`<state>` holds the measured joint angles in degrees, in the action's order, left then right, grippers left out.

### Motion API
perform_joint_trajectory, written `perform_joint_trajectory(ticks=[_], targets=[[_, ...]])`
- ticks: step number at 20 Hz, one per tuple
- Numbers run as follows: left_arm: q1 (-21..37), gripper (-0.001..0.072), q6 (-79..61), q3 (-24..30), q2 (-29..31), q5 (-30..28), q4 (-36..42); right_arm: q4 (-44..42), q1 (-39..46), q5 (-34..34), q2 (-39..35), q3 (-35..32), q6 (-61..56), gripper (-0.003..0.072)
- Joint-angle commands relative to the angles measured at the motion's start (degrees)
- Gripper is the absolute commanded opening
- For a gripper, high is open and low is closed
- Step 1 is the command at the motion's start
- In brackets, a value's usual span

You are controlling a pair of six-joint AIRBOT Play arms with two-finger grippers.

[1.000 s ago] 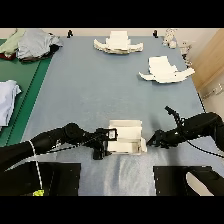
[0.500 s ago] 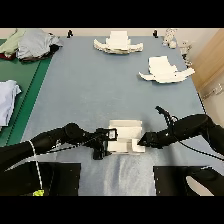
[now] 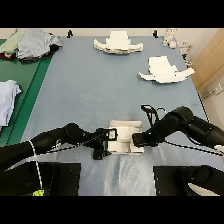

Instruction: Fold the box.

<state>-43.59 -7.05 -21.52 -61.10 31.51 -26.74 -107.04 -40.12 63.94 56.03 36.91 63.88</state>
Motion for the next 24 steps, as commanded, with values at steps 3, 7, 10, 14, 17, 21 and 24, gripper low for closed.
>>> perform_joint_trajectory(ticks=[3, 7, 10, 14, 17, 21, 24], targets=[[0.00, 0.0523, 0.00, -0.02, 0.04, 0.00, -0.02, 12.13, -11.61, 1.97, 8.83, 7.48, -21.09, 0.0439], [0.00, 0.0523, 0.00, -0.02, 0.04, 0.00, -0.02, 15.17, -13.66, 4.74, 11.39, 8.39, -29.73, 0.0437], [0.00, 0.0523, 0.00, -0.02, 0.04, 0.00, -0.02, 16.81, -14.38, 6.08, 11.45, 8.39, -34.40, 0.0402], [0.00, 0.0523, 0.00, -0.02, 0.04, 0.00, -0.04, 16.61, -14.64, 6.08, 11.82, 8.39, -36.98, 0.0357], [0.00, 0.0523, 0.00, -0.02, 0.04, 0.00, -0.02, 16.61, -14.64, 6.03, 12.68, 8.39, -37.00, 0.0022], [0.00, 0.0523, 0.00, -0.02, 0.04, 0.00, -0.02, 16.61, -14.64, 6.08, 13.07, 8.39, -36.98, 0.0001], [0.00, 0.0523, 0.00, -0.02, 0.04, 0.00, -0.02, 16.65, -14.64, 6.08, 13.05, 8.70, -36.81, 0.0060]])
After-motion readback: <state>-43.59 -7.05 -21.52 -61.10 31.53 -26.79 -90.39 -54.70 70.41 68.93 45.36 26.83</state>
